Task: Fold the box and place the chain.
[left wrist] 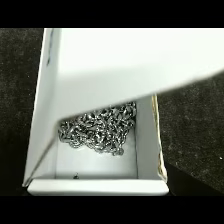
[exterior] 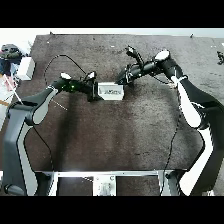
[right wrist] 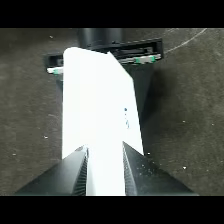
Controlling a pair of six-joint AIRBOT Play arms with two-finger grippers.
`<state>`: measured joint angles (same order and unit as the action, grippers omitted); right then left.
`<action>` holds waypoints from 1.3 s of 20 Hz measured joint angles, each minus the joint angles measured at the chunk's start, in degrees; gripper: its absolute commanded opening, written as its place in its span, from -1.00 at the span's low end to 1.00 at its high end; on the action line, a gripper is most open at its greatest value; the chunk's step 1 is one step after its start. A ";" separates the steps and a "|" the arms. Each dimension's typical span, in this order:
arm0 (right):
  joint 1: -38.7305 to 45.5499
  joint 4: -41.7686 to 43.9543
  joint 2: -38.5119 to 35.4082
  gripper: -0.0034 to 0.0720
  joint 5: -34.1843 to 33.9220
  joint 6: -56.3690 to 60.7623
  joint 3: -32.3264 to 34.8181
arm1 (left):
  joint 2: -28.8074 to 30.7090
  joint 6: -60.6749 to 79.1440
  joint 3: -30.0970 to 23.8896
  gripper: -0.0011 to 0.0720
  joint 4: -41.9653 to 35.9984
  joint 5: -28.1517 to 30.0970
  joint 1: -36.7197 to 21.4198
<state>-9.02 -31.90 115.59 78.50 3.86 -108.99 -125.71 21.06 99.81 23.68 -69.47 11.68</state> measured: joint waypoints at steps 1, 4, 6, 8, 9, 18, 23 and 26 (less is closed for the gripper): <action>-0.46 -0.15 0.00 -0.24 -0.04 -0.66 0.00 | -0.02 0.00 0.00 0.14 0.02 0.00 0.00; -1.27 -0.35 -0.02 -0.24 -0.59 -1.84 0.00 | 0.00 0.00 0.00 0.15 0.02 0.00 0.00; -1.49 -0.42 -0.11 -0.24 -0.83 -2.10 0.15 | 0.00 0.00 0.00 0.15 0.02 0.00 0.00; -1.73 -0.50 -0.46 -0.25 -0.79 -2.34 1.05 | 0.00 0.00 0.00 0.14 0.02 0.00 0.00; -1.79 -0.50 -0.98 -0.24 -0.90 -2.43 2.03 | 0.00 0.00 0.00 0.14 0.00 0.00 0.00; -2.14 0.42 -3.80 0.10 -7.08 -5.99 10.54 | 0.00 -0.02 0.00 0.15 0.00 0.00 0.00; -2.78 0.98 -3.87 0.10 -8.50 -8.68 11.41 | -0.02 -0.02 0.00 0.15 0.00 0.00 0.00; -3.63 0.26 -3.56 0.40 -8.20 -9.64 11.54 | -0.02 -0.02 0.00 0.15 0.00 0.00 0.00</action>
<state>-12.64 -31.64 112.03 70.30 -5.78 -97.45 -125.73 21.04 99.81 23.68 -69.47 11.68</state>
